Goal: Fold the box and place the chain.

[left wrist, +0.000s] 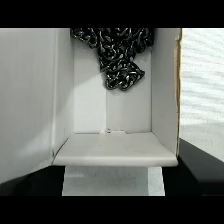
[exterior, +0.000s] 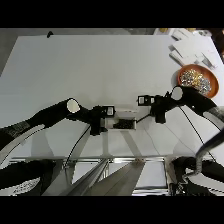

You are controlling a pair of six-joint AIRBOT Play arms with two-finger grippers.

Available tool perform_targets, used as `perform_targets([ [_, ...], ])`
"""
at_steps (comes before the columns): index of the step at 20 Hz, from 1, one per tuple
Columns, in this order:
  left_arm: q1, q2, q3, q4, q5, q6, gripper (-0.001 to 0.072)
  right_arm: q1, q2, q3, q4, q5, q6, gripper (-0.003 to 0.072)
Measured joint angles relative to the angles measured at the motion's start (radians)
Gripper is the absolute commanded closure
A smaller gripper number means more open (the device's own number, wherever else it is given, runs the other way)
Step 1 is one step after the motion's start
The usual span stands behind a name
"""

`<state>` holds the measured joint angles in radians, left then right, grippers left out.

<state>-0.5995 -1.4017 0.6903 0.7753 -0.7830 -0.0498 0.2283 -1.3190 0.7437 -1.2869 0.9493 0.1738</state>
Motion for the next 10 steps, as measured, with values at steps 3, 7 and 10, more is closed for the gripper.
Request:
perform_targets([
  [3,0.000,0.000,0.000,0.000,0.000,0.000,0.0576,0.000,-0.006,0.000,0.001,0.005,0.000,0.0671],
  [7,0.000,0.000,0.000,0.000,0.000,0.000,0.0576,0.001,0.066,-0.002,-0.016,0.037,0.002,0.0671],
  [10,0.000,0.000,0.000,0.000,0.000,0.000,0.0576,0.001,0.182,-0.002,-0.016,0.088,0.024,0.0671],
])
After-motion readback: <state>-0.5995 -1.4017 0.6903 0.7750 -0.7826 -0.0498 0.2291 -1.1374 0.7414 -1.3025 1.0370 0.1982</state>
